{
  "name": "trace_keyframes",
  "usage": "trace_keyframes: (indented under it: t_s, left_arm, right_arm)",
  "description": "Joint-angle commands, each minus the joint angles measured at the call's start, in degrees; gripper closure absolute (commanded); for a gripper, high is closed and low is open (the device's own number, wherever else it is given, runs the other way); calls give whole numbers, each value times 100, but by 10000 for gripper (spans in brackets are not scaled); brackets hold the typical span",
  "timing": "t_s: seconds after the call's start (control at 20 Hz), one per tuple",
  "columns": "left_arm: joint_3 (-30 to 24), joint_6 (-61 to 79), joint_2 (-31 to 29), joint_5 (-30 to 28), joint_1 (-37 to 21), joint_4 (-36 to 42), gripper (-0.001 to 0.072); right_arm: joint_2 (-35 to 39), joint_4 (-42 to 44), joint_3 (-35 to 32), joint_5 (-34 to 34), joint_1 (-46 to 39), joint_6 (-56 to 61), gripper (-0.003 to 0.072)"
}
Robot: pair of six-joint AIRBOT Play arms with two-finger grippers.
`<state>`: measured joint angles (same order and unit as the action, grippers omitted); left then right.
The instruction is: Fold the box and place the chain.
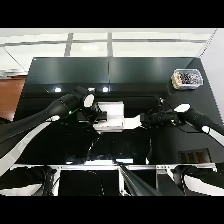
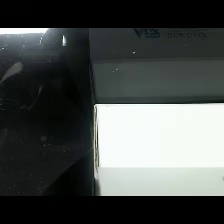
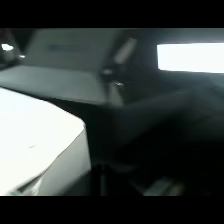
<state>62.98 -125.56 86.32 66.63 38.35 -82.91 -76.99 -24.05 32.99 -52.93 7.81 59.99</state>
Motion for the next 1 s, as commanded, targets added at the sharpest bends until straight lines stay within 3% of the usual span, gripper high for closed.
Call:
trace_keyframes:
  t_s: [0.0,0.2,0.25,0.3,0.55,0.6,0.65,0.75,0.95]
  left_arm:
    - [4,0,-2,-4,-7,-17,686]
    - [4,0,-2,-13,-7,-17,686]
    - [4,0,-2,-15,-7,-17,687]
    - [4,0,-2,-13,-4,-15,686]
    - [4,0,-2,-11,-4,-15,686]
    - [4,0,-2,-13,-4,-15,687]
    - [4,0,-2,-13,-4,-15,687]
    - [4,0,-2,-13,-4,-13,687]
    - [4,2,-2,7,-4,-15,686]
  right_arm:
    - [-83,245,352,-610,160,-249,277]
    - [-83,278,841,-1217,293,-328,241]
    - [-83,278,940,-1207,367,-326,152]
    - [-83,247,1036,-1174,450,-326,127]
    - [-83,-413,1353,-909,846,275,164]
    - [-83,-632,1421,-866,942,446,228]
    - [-83,-774,1471,-798,1034,577,228]
    - [-83,-815,1497,-649,1200,675,325]
    - [-83,-1373,1582,-382,1526,1189,335]
